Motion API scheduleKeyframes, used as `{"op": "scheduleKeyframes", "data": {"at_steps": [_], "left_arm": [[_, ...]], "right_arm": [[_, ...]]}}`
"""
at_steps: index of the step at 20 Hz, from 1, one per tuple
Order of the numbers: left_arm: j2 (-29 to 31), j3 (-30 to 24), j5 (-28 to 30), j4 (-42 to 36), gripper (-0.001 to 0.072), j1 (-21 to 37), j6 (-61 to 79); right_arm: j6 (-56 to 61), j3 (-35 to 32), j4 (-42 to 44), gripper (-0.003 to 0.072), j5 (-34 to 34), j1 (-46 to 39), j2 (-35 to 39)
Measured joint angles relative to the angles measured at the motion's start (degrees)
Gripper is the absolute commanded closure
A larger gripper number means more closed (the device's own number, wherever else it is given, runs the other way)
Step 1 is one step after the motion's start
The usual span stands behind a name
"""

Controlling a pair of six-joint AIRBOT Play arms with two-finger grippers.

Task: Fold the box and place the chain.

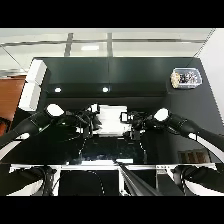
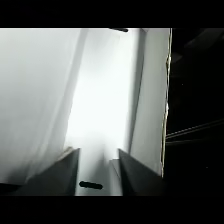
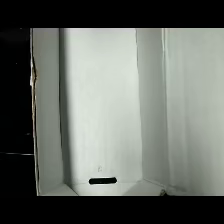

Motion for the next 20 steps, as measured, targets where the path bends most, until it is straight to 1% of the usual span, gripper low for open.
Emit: {"op": "scheduleKeyframes", "data": {"at_steps": [1, 2, 5, 8, 11, 13, 15, 17, 18, 20], "left_arm": [[0.0, 0.0, 0.0, 0.0, 0.0594, 0.0, 0.0], [0.0, 0.1, 0.2, 0.4, 0.0668, 0.0, 0.0], [1.2, 1.5, -2.0, 4.2, 0.0683, 0.5, -2.5], [5.2, 4.3, -6.5, 10.6, 0.0683, 3.8, -13.5], [10.1, 6.0, -10.8, 19.1, 0.0683, 10.4, -29.0], [11.8, 6.3, -12.0, 24.2, 0.0683, 16.1, -41.9], [12.6, 5.7, -13.0, 26.9, 0.0682, 22.4, -55.1], [12.1, 4.2, -14.7, 26.6, 0.0682, 28.7, -66.0], [11.3, 3.0, -16.0, 25.0, 0.0683, 31.5, -69.8], [9.0, 0.5, -18.9, 20.6, 0.0684, 35.1, -73.0]], "right_arm": [[0.0, 0.0, 0.0, 0.0282, 0.0, 0.0, 0.0], [0.0, 0.0, 0.0, 0.0282, 0.0, 0.0, 0.0], [-0.1, 0.0, 0.0, 0.0281, 0.0, 0.0, 0.0], [-0.1, 0.0, 0.0, 0.0281, 0.0, 0.0, 0.0], [-0.1, 0.0, 0.0, 0.0282, 0.0, 0.0, 0.0], [0.0, 0.0, 0.0, 0.0282, 0.0, 0.0, 0.0], [0.0, 0.0, 0.0, 0.0282, 0.0, 0.0, 0.0], [0.0, 0.0, 0.0, 0.0282, 0.0, 0.0, 0.0], [0.0, 0.0, 0.0, 0.0282, 0.0, 0.0, 0.0], [0.0, 0.0, 0.0, 0.0281, 0.0, 0.0, 0.0]]}}
